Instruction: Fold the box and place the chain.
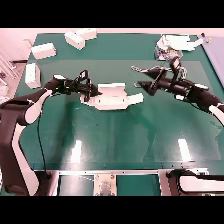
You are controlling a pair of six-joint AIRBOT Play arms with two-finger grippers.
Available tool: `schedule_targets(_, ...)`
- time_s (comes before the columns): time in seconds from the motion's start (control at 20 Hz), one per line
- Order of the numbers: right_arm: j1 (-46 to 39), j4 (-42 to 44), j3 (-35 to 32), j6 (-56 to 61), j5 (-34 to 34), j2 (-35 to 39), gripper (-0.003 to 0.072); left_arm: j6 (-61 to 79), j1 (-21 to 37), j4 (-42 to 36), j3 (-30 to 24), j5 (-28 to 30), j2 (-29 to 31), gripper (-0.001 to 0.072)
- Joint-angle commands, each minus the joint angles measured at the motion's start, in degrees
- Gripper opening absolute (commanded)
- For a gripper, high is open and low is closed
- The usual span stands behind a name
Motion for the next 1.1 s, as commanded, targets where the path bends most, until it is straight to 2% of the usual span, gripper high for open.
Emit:
schedule_targets(0.0, 2.45, -15.65, -0.13, -0.13, 5.31, -1.27, 0.0641, 0.0, -0.02, 0.02, 0.07, 0.02, 0.0, 0.002)
schedule_targets(0.1, 4.37, -20.72, -0.7, 2.95, 5.03, -0.15, 0.0641, 0.0, -0.02, 0.02, 0.07, -0.02, 0.0, 0.002)
schedule_targets(0.25, 7.37, -25.18, -3.06, 2.38, 0.46, 0.98, 0.0641, 0.0, -0.02, 0.02, 0.07, 0.02, 0.0, 0.002)
schedule_targets(0.45, 11.21, -25.83, -5.33, -4.59, -5.95, 0.98, 0.0642, 0.0, -0.02, 0.02, 0.07, 0.0, 0.0, 0.0021)
schedule_targets(0.65, 14.32, -25.57, -5.42, -6.73, -10.38, 0.79, 0.0641, 0.0, -0.02, 0.02, 0.07, 0.0, 0.0, 0.002)
schedule_targets(0.75, 15.41, -23.32, -5.42, -8.5, -12.87, -0.15, 0.0641, 0.0, -0.02, 0.02, 0.07, 0.0, 0.0, 0.0021)
schedule_targets(0.95, 15.76, -13.53, -5.42, -14.95, -17.11, -3.13, 0.0641, 0.02, -0.02, 0.02, 0.07, 0.0, 0.0, 0.0021)
schedule_targets(1.05, 15.78, -12.37, -5.33, -16.09, -18.56, -3.21, 0.0641, 0.0, -0.02, 0.02, 0.07, 0.0, 0.0, 0.0021)
